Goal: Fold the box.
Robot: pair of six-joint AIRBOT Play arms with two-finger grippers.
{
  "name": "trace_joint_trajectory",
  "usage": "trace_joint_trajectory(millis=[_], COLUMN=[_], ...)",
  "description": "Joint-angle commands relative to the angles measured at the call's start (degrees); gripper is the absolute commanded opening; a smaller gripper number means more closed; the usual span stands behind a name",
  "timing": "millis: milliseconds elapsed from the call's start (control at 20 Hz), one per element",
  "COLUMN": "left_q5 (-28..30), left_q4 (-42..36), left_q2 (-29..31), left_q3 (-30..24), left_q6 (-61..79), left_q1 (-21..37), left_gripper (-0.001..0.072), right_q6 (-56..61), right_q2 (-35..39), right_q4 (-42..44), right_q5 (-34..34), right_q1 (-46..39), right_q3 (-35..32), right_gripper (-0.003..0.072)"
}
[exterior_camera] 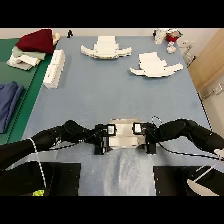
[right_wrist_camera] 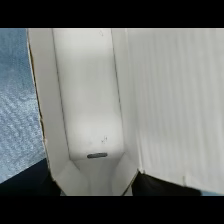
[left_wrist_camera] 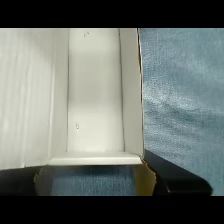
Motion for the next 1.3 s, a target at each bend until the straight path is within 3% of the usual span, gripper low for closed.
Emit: trace_joint_trajectory(millis=[0,50,100,1250], left_q5=[0.0,0.0,0.0,0.3], left_q4=[-0.3,-0.3,-0.3,-0.2], left_q2=[0.0,0.0,0.0,0.1], left_q3=[0.0,0.0,0.0,0.0], left_q6=[0.1,0.1,0.1,0.1], left_q1=[0.0,0.0,0.0,0.0], left_gripper=[0.0589,0.0519,0.0514,0.0515], right_q6=[0.0,0.0,0.0,0.0], right_q2=[0.0,0.0,0.0,0.0], right_q4=[0.0,0.0,0.0,0.0], right_q5=[0.0,0.0,0.0,0.0], right_q1=[0.0,0.0,0.0,0.0], right_q3=[0.0,0.0,0.0,0.0], right_gripper=[0.0524,0.0523,0.0523,0.0523])
